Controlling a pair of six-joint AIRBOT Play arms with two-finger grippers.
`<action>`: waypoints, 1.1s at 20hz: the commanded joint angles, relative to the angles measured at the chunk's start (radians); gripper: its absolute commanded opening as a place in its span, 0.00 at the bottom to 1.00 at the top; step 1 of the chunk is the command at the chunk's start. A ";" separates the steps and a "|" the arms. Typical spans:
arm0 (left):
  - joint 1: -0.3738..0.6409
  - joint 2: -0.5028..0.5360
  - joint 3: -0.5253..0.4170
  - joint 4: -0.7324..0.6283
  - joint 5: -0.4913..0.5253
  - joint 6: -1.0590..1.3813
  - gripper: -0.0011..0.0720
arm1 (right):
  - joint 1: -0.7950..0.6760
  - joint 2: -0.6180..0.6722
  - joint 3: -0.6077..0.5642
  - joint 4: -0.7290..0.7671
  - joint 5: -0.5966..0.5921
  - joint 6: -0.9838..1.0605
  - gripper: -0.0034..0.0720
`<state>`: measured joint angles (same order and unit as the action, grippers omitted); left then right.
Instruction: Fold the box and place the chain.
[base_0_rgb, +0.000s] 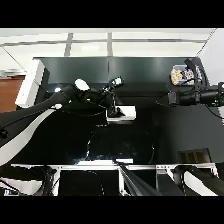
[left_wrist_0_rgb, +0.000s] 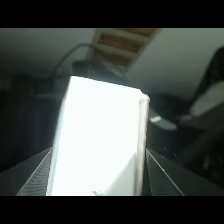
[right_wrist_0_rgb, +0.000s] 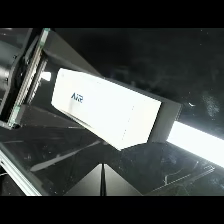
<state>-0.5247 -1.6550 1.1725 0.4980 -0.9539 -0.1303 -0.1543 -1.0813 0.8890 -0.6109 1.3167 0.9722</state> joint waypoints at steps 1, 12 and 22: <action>0.000 -0.001 0.002 0.019 -0.025 -0.006 0.98 | 0.001 0.000 0.001 0.000 -0.002 0.000 0.07; -0.026 -0.001 0.002 0.126 -0.024 0.082 0.98 | 0.001 0.000 0.001 0.000 -0.001 0.000 0.07; -0.048 -0.002 0.002 0.130 0.002 0.081 0.98 | 0.001 0.000 0.001 0.000 -0.001 0.000 0.07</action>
<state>-0.5587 -1.6554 1.1740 0.6247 -0.9730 -0.0486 -0.1539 -1.0813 0.8890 -0.6109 1.3155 0.9718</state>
